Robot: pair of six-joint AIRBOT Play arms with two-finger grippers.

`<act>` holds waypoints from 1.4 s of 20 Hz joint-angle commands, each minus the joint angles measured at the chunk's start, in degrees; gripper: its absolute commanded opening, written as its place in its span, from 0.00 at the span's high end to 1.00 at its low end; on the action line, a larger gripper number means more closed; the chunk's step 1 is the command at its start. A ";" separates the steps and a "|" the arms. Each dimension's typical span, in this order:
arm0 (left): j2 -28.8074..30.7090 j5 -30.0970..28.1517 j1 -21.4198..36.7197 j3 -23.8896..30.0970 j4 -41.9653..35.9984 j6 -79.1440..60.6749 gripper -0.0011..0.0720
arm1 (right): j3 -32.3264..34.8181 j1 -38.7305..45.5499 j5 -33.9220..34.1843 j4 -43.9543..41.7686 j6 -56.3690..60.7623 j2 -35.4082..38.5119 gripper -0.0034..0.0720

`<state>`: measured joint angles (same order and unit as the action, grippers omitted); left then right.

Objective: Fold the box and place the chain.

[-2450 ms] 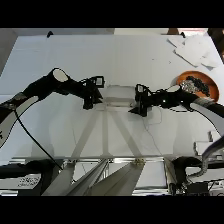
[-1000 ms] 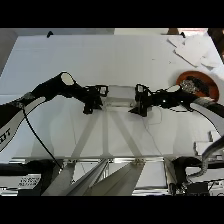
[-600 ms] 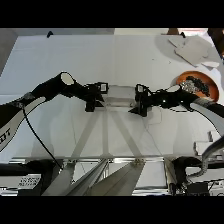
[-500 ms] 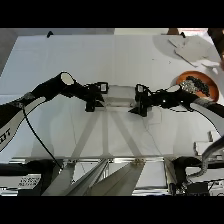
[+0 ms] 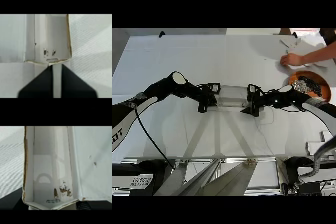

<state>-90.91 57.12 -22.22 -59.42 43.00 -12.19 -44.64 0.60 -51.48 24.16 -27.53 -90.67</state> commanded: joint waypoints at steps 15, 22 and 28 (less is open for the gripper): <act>-1.79 0.74 -0.02 0.00 -7.39 -1.70 0.62 | -0.04 0.00 -0.02 0.00 0.02 -0.02 0.29; -0.76 2.73 0.17 0.00 -6.29 -1.40 0.98 | -0.02 0.00 -0.02 0.00 0.02 -0.02 0.29; 2.91 5.11 2.34 0.00 1.51 -0.04 0.97 | -0.04 0.00 -0.02 0.00 0.02 -0.02 0.29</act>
<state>-89.08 60.97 -20.95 -59.42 40.75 -13.39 -44.64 0.60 -51.40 24.10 -27.46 -90.67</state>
